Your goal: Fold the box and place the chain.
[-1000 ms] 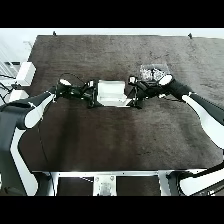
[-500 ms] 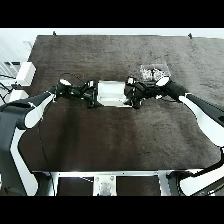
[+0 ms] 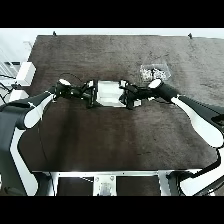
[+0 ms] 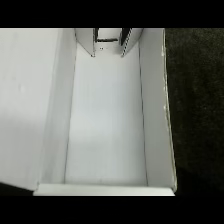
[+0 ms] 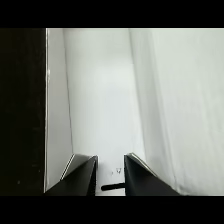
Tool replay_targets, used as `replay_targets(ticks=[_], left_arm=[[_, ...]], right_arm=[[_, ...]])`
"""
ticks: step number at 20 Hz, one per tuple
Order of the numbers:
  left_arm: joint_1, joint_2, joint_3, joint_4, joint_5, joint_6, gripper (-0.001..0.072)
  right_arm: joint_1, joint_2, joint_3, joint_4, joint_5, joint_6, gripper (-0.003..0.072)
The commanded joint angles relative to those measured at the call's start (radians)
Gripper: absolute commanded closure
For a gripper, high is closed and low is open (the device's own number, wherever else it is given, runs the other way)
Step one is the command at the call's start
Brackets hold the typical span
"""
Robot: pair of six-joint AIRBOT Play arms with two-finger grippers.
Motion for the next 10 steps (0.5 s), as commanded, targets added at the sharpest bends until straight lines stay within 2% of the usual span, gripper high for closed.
replay_targets(ticks=[1,3,4,6,7,10], left_arm=[[-0.001,-0.001,0.000,-0.002,0.003,-0.006,0.0361],[-0.001,-0.001,0.000,-0.002,0.003,-0.005,0.0361],[-0.001,-0.001,0.000,-0.002,0.003,-0.005,0.0361],[-0.001,-0.001,0.000,-0.002,0.003,-0.005,0.0361],[-0.001,-0.001,0.000,-0.002,0.003,-0.005,0.0361],[-0.001,-0.001,0.000,-0.002,0.003,-0.006,0.0361]], right_arm=[[0.016,-0.007,0.000,0.010,-0.041,-0.006,0.0468],[0.016,-0.008,0.000,0.010,-0.056,-0.006,0.0464],[0.016,-0.008,0.000,0.010,-0.069,-0.006,0.0436],[0.016,-0.008,0.000,0.010,-0.077,-0.006,0.0222],[0.016,-0.008,0.000,0.010,-0.077,-0.006,0.0161],[0.016,-0.008,0.000,0.009,-0.077,-0.005,0.0070]])
